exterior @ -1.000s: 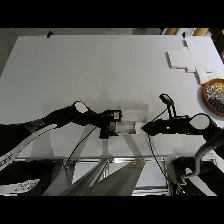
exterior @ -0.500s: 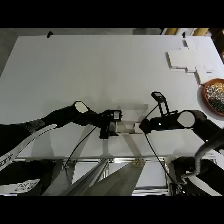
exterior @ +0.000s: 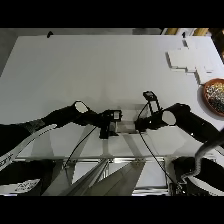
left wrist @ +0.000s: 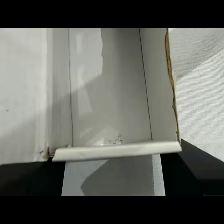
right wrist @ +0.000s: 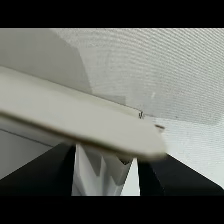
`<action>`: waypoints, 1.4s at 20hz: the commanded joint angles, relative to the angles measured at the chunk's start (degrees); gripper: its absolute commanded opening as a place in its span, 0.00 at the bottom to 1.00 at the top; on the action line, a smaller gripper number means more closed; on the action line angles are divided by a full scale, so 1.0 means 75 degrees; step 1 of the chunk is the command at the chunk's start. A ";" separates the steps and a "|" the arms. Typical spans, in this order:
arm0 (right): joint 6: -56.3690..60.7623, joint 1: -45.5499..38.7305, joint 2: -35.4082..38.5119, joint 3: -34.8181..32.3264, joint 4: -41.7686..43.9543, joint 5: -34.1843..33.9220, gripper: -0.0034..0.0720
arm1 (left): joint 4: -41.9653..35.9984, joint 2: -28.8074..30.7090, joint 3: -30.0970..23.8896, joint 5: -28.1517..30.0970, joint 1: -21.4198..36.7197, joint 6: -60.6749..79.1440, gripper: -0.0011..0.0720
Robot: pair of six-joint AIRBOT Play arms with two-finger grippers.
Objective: Fold the box and place the chain.
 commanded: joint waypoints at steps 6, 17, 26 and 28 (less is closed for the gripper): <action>0.0903 0.0367 -0.0411 0.0160 -0.0743 0.0227 0.48 | 0.0000 0.0003 -0.0003 0.0006 0.0009 0.0003 0.41; 0.1757 0.0941 -0.0816 0.0160 -0.1478 0.0189 0.27 | 0.0003 0.0003 -0.0003 0.0003 0.0006 0.0003 0.41; 0.1740 0.0941 -0.0612 0.0160 -0.1600 0.0184 0.36 | 0.0000 0.0003 -0.0003 0.0003 0.0006 0.0003 0.41; 0.1740 0.0938 -0.0350 0.0160 -0.1845 0.0192 0.36 | 0.0003 0.0003 -0.0003 0.0003 0.0006 0.0003 0.41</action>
